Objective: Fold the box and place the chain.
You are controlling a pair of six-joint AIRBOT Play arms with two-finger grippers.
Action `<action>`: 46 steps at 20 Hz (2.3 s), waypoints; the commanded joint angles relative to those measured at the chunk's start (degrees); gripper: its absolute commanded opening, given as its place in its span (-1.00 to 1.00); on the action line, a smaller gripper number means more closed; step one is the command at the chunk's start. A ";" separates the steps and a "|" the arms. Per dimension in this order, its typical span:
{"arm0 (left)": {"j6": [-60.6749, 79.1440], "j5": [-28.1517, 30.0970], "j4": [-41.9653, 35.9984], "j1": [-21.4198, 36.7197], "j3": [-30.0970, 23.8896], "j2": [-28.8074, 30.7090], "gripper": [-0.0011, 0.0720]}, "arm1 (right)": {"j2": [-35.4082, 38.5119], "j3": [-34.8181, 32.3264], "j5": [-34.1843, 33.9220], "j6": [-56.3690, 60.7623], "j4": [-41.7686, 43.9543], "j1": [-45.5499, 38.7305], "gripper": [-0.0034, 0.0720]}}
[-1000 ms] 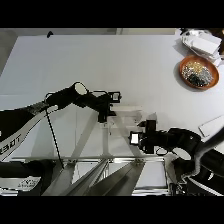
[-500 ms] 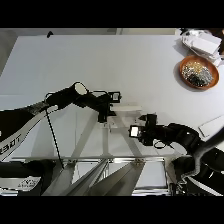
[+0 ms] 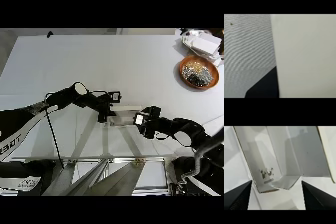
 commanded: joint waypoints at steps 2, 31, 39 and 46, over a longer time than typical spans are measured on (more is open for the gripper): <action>0.04 0.00 0.02 -0.02 0.02 -0.02 -0.94 | -0.07 0.09 0.44 -10.69 9.55 -4.94 0.94; 0.04 0.00 0.00 -0.02 0.02 -0.02 -0.94 | -9.62 0.13 6.47 -48.78 36.61 -17.05 0.94; 0.04 0.00 0.02 -0.02 0.02 -0.02 -0.94 | -12.79 1.84 9.92 -54.49 42.05 -19.61 0.94; 0.04 0.00 0.00 -0.02 0.02 -0.02 -0.94 | -18.21 5.70 15.47 -57.16 44.02 -21.07 0.94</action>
